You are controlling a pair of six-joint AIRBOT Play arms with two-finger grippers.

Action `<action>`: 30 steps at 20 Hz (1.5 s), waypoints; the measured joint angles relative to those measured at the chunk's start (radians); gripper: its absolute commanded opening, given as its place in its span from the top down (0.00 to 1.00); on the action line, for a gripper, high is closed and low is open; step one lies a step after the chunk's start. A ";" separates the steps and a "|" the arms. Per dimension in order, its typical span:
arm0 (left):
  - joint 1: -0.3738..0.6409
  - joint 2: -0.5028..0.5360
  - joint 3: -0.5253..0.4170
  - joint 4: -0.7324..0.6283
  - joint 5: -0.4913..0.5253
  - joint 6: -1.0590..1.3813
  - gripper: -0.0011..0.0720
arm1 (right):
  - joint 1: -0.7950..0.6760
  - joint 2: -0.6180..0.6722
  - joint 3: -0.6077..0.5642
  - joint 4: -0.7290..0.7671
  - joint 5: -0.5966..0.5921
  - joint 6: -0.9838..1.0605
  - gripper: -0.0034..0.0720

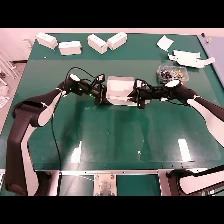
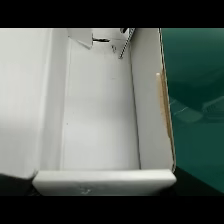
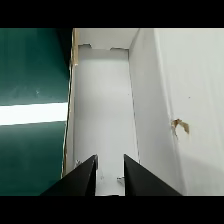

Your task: Fold the box and place the chain.

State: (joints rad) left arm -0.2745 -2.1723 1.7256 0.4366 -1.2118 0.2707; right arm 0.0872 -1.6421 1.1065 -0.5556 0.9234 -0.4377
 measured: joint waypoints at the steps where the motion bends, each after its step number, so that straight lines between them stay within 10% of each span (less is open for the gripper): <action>1: 0.000 0.000 0.000 0.000 0.000 0.000 0.27 | 0.001 -0.002 0.000 0.000 -0.006 -0.005 0.67; 6: 0.000 0.000 0.000 0.000 0.000 0.000 0.27 | 0.002 -0.008 0.000 -0.004 -0.028 -0.041 0.54; 9: 0.000 0.000 0.000 0.000 -0.001 0.000 0.27 | 0.002 -0.009 0.000 -0.002 -0.039 -0.058 0.22; 17: 0.000 0.000 0.000 -0.001 -0.001 0.000 0.27 | 0.002 -0.009 0.000 -0.005 -0.043 -0.076 0.21; 18: 0.000 0.000 0.000 -0.001 -0.001 0.000 0.27 | 0.002 -0.009 0.000 -0.005 -0.044 -0.077 0.32; 19: 0.000 0.000 0.000 -0.001 -0.002 0.000 0.27 | 0.002 -0.009 0.000 -0.006 -0.046 -0.079 0.65; 22: 0.000 0.000 0.000 -0.002 -0.002 -0.003 0.27 | -0.008 -0.010 0.000 -0.013 -0.049 -0.078 0.94; 30: 0.000 0.000 0.000 -0.002 -0.001 -0.001 0.27 | -0.051 0.045 0.004 -0.047 -0.039 0.107 0.95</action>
